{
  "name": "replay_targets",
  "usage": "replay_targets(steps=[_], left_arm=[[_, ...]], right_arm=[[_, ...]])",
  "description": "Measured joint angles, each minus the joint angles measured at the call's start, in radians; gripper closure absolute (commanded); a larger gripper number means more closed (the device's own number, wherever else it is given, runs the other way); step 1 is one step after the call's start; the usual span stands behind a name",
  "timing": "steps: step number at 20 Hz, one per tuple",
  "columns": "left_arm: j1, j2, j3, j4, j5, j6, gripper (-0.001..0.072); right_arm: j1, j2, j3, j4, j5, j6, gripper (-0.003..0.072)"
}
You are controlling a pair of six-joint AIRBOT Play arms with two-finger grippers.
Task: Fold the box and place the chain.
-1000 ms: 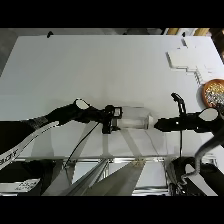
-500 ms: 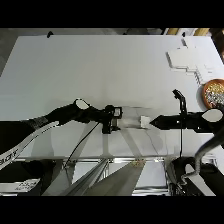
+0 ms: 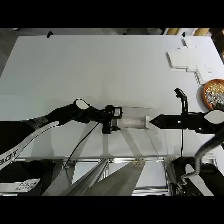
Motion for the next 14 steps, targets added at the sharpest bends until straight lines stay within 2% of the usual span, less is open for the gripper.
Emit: replay_targets(steps=[1, 4, 14], left_arm=[[0.000, 0.000, 0.000, 0.000, 0.000, 0.000, 0.0398], [0.000, 0.000, 0.000, 0.000, 0.000, 0.000, 0.0398], [0.000, 0.000, 0.000, 0.000, 0.000, 0.000, 0.0398]], right_arm=[[0.000, 0.004, 0.000, 0.002, 0.000, 0.000, 0.0498], [0.000, 0.011, 0.000, 0.008, 0.000, 0.000, 0.0484], [0.000, 0.016, 0.000, 0.020, -0.007, -0.018, 0.0483]])
